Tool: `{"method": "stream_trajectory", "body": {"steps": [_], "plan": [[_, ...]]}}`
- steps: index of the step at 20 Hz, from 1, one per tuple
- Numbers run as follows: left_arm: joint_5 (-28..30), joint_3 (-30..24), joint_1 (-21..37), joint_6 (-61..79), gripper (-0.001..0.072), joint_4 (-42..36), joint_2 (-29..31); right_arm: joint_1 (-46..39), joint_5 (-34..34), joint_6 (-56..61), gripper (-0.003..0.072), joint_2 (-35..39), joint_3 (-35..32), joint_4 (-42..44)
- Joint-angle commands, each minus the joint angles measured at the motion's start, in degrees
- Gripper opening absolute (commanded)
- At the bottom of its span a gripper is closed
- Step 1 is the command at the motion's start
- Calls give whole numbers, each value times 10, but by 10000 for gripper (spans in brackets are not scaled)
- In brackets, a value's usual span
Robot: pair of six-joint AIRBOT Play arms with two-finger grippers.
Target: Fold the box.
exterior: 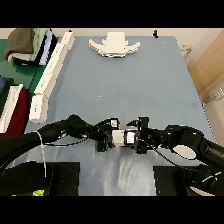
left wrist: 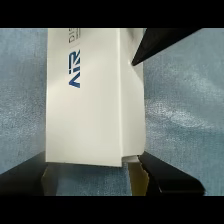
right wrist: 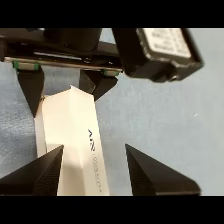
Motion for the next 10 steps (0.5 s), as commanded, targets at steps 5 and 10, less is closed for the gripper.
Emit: {"method": "stream_trajectory", "body": {"steps": [5, 10], "plan": [[0, 0, 0, 0, 461, 0, 0, 0, -33, 1, 604, -2, 0, -34], [0, 0, 0, 0, 462, 0, 0, 0, -10, 0, 524, -18, 0, -5]]}}
